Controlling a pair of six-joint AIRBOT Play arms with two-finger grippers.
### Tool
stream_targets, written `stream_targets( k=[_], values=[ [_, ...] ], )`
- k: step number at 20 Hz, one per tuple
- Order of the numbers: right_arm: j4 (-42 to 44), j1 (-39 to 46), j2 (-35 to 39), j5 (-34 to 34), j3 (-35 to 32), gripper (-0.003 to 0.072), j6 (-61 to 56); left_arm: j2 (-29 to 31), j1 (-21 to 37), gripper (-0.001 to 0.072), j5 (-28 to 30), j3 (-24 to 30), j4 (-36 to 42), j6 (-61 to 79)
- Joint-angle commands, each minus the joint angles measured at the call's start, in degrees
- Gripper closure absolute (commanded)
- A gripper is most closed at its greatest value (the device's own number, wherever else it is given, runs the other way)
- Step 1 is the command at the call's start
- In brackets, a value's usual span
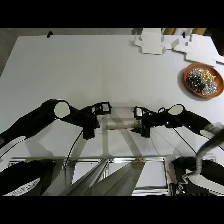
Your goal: Fold the box and place the chain.
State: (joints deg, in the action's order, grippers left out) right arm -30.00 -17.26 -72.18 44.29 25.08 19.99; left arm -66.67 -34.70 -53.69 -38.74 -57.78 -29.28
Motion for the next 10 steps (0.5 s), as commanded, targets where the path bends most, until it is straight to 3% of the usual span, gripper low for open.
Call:
stream_targets(
  k=[1,3,6,10],
  values=[
    [0.02,0.00,0.04,0.04,-0.02,0.0353,0.00,0.09,3.06,0.0696,-0.44,1.92,-0.09,5.64],
    [0.02,0.00,0.04,0.04,-0.02,0.0353,0.00,0.09,4.22,0.0659,0.42,2.51,0.26,12.92],
    [0.02,0.00,0.04,0.04,-0.02,0.0353,0.00,0.07,4.42,0.0426,3.65,3.54,2.60,25.55],
    [0.02,0.00,0.04,0.04,-0.02,0.0353,0.00,-0.63,4.28,0.0424,10.47,4.39,8.20,30.77]
  ],
)
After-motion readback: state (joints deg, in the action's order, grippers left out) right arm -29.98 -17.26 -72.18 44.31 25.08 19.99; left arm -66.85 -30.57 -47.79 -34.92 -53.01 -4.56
